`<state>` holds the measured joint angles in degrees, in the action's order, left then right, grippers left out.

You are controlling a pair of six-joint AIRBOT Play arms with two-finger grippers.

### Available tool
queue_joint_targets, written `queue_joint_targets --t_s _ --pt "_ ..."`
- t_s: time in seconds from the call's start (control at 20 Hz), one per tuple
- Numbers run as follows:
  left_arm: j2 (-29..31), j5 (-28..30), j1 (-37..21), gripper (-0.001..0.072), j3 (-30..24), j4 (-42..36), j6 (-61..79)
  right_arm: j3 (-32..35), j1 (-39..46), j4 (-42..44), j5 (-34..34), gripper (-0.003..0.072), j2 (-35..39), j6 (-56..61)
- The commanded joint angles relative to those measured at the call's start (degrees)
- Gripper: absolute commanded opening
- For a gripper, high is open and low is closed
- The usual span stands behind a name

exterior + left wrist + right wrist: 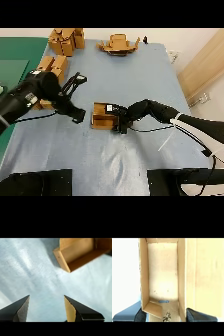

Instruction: Fold the box.

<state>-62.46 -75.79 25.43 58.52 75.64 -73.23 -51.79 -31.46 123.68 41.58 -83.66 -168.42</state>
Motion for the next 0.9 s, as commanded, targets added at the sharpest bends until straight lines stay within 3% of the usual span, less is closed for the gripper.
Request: queue_joint_targets --t_s 0.0,0.15,0.3,0.5,0.7,0.85 --pt "2.27 -4.15 -8.7 0.065 -6.88 -7.98 34.14 -0.02 -0.07 0.2 0.02 0.0525 0.04 0.63" --pt "-3.52 -0.44 -11.89 0.0649 -8.83 -9.49 55.25 -0.04 -0.07 0.17 -0.04 0.0526 0.04 1.51" --pt "-7.67 8.04 -10.84 0.065 -8.76 -11.39 75.93 -0.02 -0.04 0.2 0.81 0.0526 0.04 1.7" --pt "-8.72 17.03 -9.38 0.0689 -8.79 -16.96 81.24 -0.02 -0.07 0.2 0.96 0.0526 0.04 1.7" --pt "-13.07 15.37 -10.27 0.0689 -8.76 -38.75 93.64 -0.02 -0.07 0.2 0.98 0.0526 0.04 1.7" --pt "-16.48 13.2 -10.56 0.069 -8.76 -42.42 93.79 -0.02 -0.07 0.22 1.42 0.0525 0.04 1.73"
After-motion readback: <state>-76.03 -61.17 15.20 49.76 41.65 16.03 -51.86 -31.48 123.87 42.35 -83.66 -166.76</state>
